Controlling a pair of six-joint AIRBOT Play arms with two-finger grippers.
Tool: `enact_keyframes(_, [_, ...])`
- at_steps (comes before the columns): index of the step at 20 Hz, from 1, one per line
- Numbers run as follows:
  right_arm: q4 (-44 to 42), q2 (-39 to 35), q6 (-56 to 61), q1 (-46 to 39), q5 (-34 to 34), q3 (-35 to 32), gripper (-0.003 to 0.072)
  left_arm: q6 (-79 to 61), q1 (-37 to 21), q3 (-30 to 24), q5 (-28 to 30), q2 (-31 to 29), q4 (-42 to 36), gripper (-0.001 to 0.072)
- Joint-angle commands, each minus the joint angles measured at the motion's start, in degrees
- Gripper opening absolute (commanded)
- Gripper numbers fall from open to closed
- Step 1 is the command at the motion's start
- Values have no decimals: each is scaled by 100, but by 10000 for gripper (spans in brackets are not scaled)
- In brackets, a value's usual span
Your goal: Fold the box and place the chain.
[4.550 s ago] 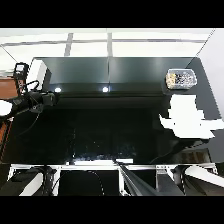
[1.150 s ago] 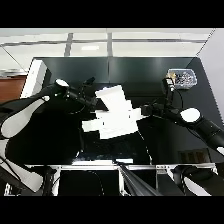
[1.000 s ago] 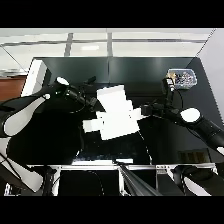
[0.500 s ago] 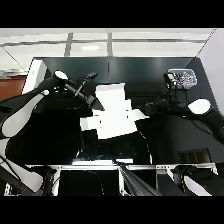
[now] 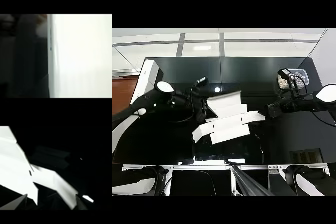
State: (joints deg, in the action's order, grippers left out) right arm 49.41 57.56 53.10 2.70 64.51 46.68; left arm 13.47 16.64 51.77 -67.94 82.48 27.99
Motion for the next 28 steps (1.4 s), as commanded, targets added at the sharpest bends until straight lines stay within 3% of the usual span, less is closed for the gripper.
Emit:
enact_keyframes(1, [57,-2,-275,-17,37,15,713,-1744,149,-387,901,-205,90,23])
enact_keyframes(5, [57,0,-1276,-17,-210,-256,713,-2964,391,-387,1473,-76,175,22])
enact_keyframes(8, [52,4,-1891,52,-487,-671,713,-3102,494,-385,2378,-13,584,25])
enact_keyframes(16, [83,63,-4072,1325,-1497,-1523,712,-3099,485,-385,2157,240,564,25])
enact_keyframes(19, [81,225,-4221,1707,-2151,-1526,712,-3099,485,-382,2151,238,564,25])
enact_keyframes(24, [-83,901,-4474,2251,-2352,-1526,712,-3099,485,-382,2094,238,564,25])
enact_keyframes(28, [-190,984,-4695,2448,-2881,-1526,712,-3099,485,-382,2072,238,564,25])
